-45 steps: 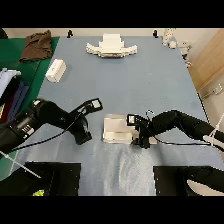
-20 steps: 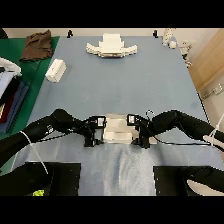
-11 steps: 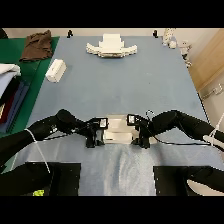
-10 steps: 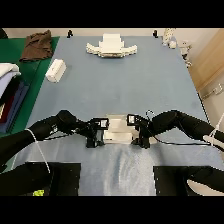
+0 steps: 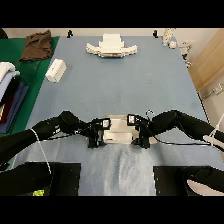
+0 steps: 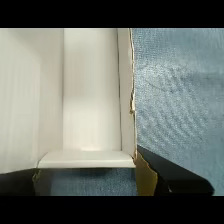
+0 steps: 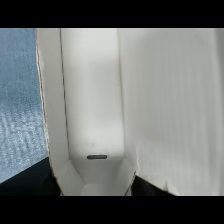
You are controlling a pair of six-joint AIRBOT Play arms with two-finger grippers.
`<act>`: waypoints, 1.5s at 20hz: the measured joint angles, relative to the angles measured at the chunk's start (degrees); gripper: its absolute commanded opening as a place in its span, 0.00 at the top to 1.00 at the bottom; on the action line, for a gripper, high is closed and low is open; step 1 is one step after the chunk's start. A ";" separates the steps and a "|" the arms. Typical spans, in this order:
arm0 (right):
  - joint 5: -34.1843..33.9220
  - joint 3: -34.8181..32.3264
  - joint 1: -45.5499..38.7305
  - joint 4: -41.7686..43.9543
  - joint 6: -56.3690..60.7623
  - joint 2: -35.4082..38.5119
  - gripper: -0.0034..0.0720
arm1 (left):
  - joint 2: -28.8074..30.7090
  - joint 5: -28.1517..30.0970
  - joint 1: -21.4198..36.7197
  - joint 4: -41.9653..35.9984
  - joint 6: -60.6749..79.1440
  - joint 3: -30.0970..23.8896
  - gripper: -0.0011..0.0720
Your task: Fold the box.
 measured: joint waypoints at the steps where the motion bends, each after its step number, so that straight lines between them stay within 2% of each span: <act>1: -0.02 0.00 0.00 0.00 -0.07 0.00 0.23 | -0.04 0.15 0.00 -0.31 -0.02 0.00 0.39; 30: 0.00 -0.02 0.00 0.00 0.00 0.00 0.22 | -0.11 0.22 0.00 -0.81 0.00 0.00 0.40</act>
